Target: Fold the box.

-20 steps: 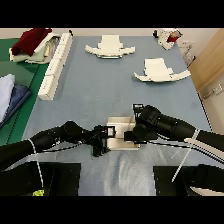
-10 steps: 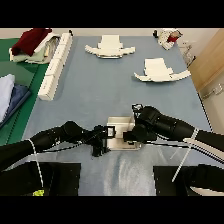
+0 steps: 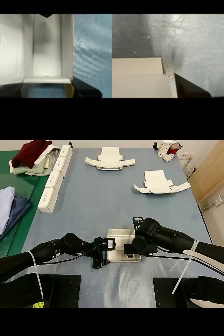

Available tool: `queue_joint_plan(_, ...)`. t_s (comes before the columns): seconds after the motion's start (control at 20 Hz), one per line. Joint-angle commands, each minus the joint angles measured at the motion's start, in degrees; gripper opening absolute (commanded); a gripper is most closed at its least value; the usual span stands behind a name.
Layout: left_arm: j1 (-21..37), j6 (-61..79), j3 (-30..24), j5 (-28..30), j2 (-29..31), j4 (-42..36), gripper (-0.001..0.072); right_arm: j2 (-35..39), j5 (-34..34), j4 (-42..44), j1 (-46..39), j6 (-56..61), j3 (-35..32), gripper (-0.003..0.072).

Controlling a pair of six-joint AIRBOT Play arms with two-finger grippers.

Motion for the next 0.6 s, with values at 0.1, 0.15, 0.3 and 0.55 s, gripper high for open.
queue_joint_plan(0.1,0.0,0.0,0.0,0.0,0.0,0.0,0.028,1.9,-0.8,3.1,-0.1,0.0,1.8,0.0541)
queue_joint_plan(0.15,0.0,0.0,0.0,0.0,0.0,0.0,0.028,3.1,-2.1,3.0,-0.2,0.0,3.1,0.0541)
queue_joint_plan(0.3,0.0,0.0,0.0,0.0,0.0,0.0,0.028,8.8,-11.5,2.0,-2.6,0.0,6.9,0.0541)
queue_joint_plan(0.55,0.0,0.0,0.0,0.0,0.0,0.0,0.0281,17.6,-17.5,-7.8,-16.0,-3.2,5.2,0.0005)
